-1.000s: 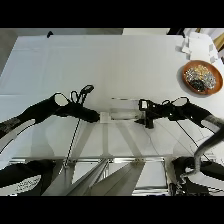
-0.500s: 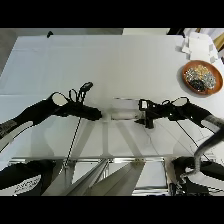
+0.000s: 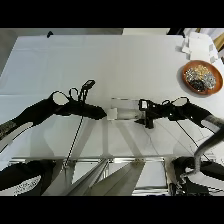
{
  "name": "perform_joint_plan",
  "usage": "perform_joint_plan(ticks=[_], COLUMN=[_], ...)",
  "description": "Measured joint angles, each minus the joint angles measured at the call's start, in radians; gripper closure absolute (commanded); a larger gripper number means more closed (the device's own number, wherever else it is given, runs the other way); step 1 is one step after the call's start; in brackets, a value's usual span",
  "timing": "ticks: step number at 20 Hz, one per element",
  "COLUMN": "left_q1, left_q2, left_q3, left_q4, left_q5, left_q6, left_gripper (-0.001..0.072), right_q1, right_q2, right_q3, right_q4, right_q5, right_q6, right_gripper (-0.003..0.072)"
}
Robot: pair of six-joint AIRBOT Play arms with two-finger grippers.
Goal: Fold the box and place the chain.
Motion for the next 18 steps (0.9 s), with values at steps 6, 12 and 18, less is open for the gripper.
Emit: perform_joint_plan(ticks=[6,12,18], left_q1=[-0.025,-0.035,-0.029], left_q2=[0.000,0.002,0.016], left_q3=[0.011,0.013,0.016], left_q4=[-0.016,-0.021,-0.020], left_q5=[-0.001,0.003,0.013], left_q6=[0.000,0.000,-0.001], left_gripper=[0.0414,0.0413,0.0381], right_q1=[0.000,0.000,0.000], right_q2=[0.000,0.000,0.000], right_q3=[0.000,0.000,0.000], right_q4=[0.000,0.000,0.000], right_q5=[0.000,0.000,0.000], right_q6=[0.000,0.000,0.000], right_gripper=[0.0294,0.0294,0.0294])
